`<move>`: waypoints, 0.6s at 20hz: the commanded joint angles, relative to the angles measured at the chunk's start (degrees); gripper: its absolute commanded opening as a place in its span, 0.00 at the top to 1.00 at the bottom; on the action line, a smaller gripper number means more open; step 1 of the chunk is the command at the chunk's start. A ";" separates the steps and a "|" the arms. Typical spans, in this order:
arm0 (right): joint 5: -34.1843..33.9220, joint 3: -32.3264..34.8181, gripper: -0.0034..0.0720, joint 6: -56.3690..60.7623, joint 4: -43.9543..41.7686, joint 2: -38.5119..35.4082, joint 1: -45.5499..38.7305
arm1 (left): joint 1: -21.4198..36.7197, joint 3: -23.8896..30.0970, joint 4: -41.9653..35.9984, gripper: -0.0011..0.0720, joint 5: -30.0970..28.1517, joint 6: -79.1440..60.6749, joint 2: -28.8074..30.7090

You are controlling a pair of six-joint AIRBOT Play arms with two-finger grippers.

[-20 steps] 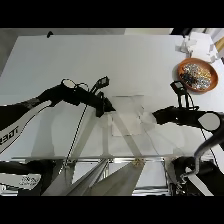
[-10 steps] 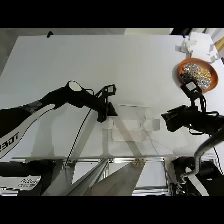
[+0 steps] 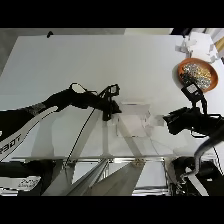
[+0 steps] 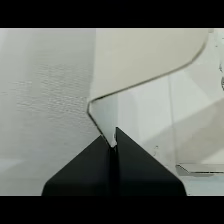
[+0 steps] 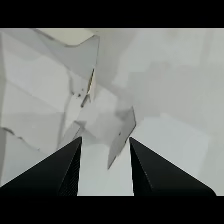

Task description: Fold the box and place the chain.

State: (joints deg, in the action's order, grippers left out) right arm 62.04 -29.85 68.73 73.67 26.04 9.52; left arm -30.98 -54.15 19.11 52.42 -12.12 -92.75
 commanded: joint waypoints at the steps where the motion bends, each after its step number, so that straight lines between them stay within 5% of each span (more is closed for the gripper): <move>1: 0.11 -0.07 0.51 0.00 0.04 -0.07 0.04 | -0.07 0.26 -0.66 0.98 -2.40 -0.52 -0.04; 12: 0.07 -0.07 0.51 0.00 0.02 -0.07 0.04 | -0.17 0.46 -0.57 0.98 -2.51 -2.19 -2.19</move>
